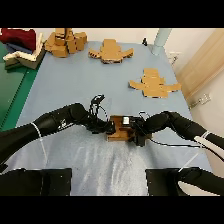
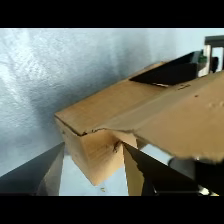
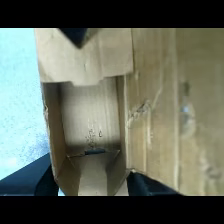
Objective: Fold the box.
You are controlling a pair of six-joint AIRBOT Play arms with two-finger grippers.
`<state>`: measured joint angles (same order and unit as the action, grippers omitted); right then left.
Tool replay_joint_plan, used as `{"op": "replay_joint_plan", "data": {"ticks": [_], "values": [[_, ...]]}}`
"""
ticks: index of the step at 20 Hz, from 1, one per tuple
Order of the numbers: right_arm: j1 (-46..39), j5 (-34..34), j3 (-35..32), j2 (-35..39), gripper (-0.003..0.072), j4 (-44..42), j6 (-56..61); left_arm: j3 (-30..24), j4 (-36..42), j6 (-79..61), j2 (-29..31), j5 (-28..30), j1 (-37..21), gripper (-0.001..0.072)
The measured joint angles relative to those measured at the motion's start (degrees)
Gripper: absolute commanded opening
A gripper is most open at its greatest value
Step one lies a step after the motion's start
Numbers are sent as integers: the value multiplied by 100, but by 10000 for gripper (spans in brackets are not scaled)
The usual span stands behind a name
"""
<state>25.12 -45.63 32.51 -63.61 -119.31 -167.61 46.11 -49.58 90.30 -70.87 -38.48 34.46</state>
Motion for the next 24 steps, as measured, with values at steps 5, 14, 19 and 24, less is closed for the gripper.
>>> {"op": "replay_joint_plan", "data": {"ticks": [5, 14, 19, 24], "values": [[0, 4, 0, 0, 497, 0, 0, 472, -1790, 1912, -61, -269, 564, 523], [0, 15, 0, 0, 497, -2, 0, 1399, -3488, 4131, -922, -1117, 1384, 523], [0, 13, 0, 0, 497, -2, 0, 1770, -3783, 4503, -1353, -1429, 1513, 364], [-7, 0, 0, 0, 497, 9, 7, 1869, -3906, 4603, -1532, -1582, 1541, 103]]}}
